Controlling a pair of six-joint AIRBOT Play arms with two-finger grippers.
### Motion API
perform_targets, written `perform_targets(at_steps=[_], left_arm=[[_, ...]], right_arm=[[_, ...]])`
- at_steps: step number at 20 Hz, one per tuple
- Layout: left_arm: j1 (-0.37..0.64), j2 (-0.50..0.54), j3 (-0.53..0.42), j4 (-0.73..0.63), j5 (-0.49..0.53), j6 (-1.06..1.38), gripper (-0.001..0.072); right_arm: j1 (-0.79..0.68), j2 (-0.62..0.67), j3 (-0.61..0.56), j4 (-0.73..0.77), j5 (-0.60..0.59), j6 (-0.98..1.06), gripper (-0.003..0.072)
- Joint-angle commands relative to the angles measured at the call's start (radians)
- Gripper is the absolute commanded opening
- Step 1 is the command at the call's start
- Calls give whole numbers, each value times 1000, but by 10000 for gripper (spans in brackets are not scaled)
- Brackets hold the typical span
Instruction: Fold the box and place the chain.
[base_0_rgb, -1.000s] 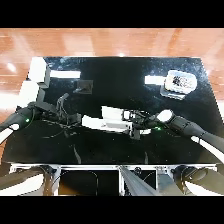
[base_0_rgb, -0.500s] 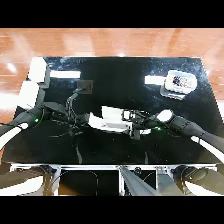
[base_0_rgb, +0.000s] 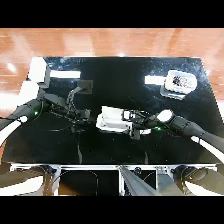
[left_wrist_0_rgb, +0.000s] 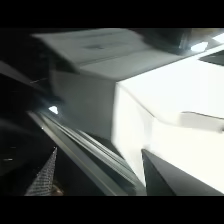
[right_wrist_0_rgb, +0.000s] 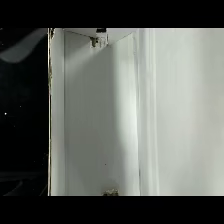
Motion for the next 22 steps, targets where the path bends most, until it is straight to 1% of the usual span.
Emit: perform_targets(at_steps=[1, 10, 13, 17, 19, 22], left_arm=[[-7, 1, 29, -17, 68, 14, 615], [-46, 1, 33, -65, 69, 5, 613], [-68, 1, 51, -66, 62, -6, 609], [-122, 1, 100, -2, 12, -78, 607], [-156, 1, 114, 3, -12, -92, 607], [-204, 2, 120, 85, -43, -169, 607]], right_arm=[[-1, -1, 1, 0, 0, 0, 544], [-1, -1, 1, 0, 0, 0, 544], [-1, -1, 1, 0, 0, 1, 545], [-1, -1, 1, 0, 0, 1, 544], [-1, -1, 1, 0, 0, 1, 544], [-1, -1, 1, 0, 0, 1, 544]])
